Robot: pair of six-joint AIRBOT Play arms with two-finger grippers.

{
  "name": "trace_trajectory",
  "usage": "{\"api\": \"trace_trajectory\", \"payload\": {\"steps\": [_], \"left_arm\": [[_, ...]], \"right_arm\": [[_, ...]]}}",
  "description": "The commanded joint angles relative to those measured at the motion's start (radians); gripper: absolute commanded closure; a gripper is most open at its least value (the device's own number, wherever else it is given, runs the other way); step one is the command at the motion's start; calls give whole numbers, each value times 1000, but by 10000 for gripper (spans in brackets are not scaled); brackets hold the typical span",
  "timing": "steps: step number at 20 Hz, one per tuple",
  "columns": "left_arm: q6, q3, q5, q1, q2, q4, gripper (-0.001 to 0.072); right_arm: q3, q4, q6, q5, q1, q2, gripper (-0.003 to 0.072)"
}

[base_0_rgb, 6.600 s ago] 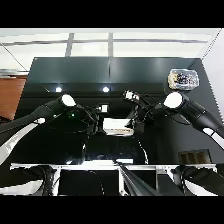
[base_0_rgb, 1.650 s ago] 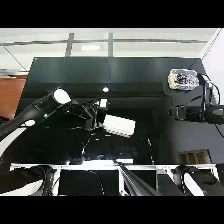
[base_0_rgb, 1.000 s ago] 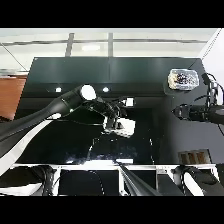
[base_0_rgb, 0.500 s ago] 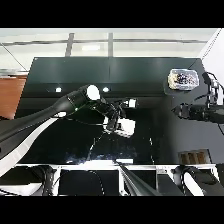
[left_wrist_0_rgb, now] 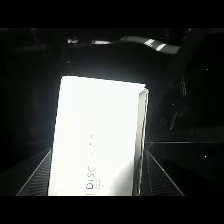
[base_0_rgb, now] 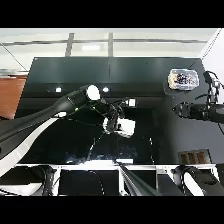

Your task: Fold the box and place the chain.

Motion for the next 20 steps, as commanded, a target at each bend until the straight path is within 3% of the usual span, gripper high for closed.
{"api": "trace_trajectory", "payload": {"steps": [1,9,12,16,19,20], "left_arm": [[6,1,-26,-8,0,14,0],[50,0,39,-42,-2,135,0],[45,-3,60,-47,-14,150,0],[22,-44,168,-68,-27,148,0],[18,-44,170,-76,-27,142,3],[-2,-43,175,-75,-26,143,69]], "right_arm": [[1,0,0,-2,-1,1,671],[1,0,0,-2,-1,1,670],[1,1,0,-2,-1,1,671],[1,1,0,-3,-1,1,671],[1,1,0,-3,-1,1,671],[1,1,0,-2,-1,1,670]]}}
